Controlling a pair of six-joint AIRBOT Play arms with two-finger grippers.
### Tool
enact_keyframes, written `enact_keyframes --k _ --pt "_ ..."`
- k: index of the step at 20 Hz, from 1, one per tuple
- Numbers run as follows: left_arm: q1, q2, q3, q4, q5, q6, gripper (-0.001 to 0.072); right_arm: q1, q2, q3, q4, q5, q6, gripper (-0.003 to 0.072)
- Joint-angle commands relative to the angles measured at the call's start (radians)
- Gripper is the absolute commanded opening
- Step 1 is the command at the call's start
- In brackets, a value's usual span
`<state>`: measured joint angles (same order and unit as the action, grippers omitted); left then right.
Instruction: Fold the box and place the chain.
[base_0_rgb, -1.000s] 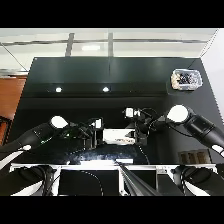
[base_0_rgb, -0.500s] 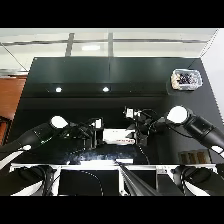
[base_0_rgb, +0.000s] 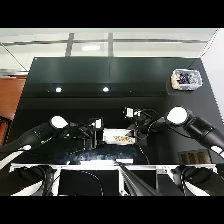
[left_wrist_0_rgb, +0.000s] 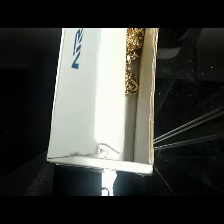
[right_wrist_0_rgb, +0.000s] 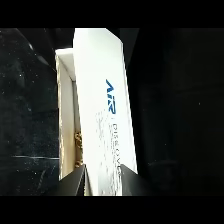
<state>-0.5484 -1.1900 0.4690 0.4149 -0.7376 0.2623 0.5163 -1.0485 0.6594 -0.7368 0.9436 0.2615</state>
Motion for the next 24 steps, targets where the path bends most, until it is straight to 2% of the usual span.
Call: enact_keyframes --k 1,9,11,24 --pt "0.0 0.0 0.001 0.0 0.0 0.0 0.0461 0.023 0.0 -0.002 -0.006 0.001 0.0 0.0245" --pt "0.0 0.0 0.001 0.0 0.0 0.0 0.0461 0.043 0.0 -0.005 -0.031 -0.005 0.009 0.0245" --pt "0.0 0.0 0.001 0.0 0.0 0.0 0.0461 0.043 0.0 -0.005 -0.031 -0.002 0.016 0.0275" --pt "0.0 0.0 0.001 0.0 0.0 0.0 0.0461 0.043 0.001 -0.005 -0.047 0.023 0.05 0.0277"
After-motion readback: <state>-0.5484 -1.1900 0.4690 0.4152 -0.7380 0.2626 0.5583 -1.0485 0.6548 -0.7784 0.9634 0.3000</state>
